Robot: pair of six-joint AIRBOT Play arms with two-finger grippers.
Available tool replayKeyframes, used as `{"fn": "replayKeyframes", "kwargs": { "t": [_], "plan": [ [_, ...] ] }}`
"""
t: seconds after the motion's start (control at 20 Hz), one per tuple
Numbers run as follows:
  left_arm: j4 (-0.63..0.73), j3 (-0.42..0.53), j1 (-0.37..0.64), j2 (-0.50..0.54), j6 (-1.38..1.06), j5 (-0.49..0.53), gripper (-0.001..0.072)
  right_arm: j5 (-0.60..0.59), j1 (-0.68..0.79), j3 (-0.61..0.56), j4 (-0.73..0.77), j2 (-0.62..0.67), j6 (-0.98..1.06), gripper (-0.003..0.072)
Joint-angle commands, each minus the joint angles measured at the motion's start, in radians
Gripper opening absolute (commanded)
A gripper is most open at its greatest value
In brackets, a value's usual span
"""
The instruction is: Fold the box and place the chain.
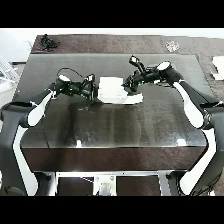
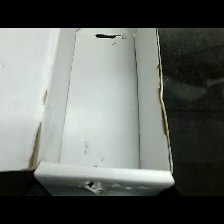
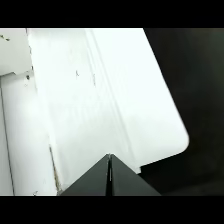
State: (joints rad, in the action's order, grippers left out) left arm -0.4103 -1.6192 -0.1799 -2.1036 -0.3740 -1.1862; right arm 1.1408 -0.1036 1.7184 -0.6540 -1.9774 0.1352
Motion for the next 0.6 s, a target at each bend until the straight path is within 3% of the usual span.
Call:
{"fn": "replayKeyframes", "kwargs": {
  "t": [0.0,0.3,0.55],
  "plan": [
    [0.0,0.0,0.0,0.0,0.0,0.0,0.0639,0.011,-0.001,0.015,-0.008,0.06,-0.011,0.0003],
    [0.0,0.0,0.0,0.0,0.0,0.0,0.064,0.013,0.051,-0.02,-0.101,0.267,0.284,0.0003],
    [0.0,0.0,0.0,0.0,0.0,0.0,0.064,0.161,0.154,-0.093,-0.15,0.311,0.486,0.0024]
  ]
}}
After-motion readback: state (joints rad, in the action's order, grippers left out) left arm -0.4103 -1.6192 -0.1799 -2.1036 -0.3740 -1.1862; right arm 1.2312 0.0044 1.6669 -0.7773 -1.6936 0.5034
